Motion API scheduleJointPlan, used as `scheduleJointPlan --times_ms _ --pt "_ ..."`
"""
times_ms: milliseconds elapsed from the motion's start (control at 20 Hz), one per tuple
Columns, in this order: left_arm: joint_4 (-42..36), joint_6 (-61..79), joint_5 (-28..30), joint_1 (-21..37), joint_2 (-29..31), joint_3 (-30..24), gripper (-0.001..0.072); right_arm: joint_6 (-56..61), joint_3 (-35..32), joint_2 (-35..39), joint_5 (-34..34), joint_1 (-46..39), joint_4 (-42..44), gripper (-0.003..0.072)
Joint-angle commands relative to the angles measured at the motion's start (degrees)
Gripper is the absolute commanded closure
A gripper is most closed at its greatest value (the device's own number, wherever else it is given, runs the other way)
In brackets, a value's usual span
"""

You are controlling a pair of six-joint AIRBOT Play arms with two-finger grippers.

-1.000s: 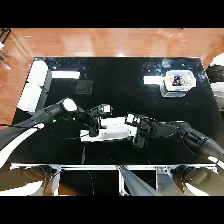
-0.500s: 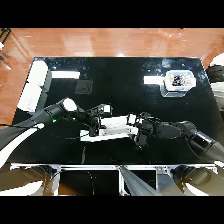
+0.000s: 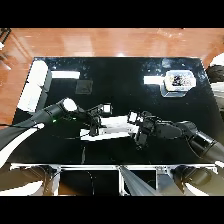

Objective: Fold the box and place the chain.

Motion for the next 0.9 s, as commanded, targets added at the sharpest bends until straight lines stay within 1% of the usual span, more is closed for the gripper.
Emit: scheduleJointPlan --times_ms 0,350,600,850 --pt "0.0 0.0 0.0 0.0 0.0 0.0 0.0693 0.4 0.1 0.0 0.8 0.0 -0.4 -0.0015" --pt "0.0 0.0 0.7 0.0 0.0 0.0 0.0693 0.5 0.1 0.1 1.5 0.0 -0.2 -0.0016" --pt "0.0 0.0 1.0 0.0 0.0 0.0 0.0693 0.7 0.1 0.2 -0.7 0.0 -0.2 -0.0016" --pt "0.0 0.0 0.9 0.0 0.0 0.0 0.0693 -1.4 0.2 0.3 0.7 0.0 -0.9 -0.0016"
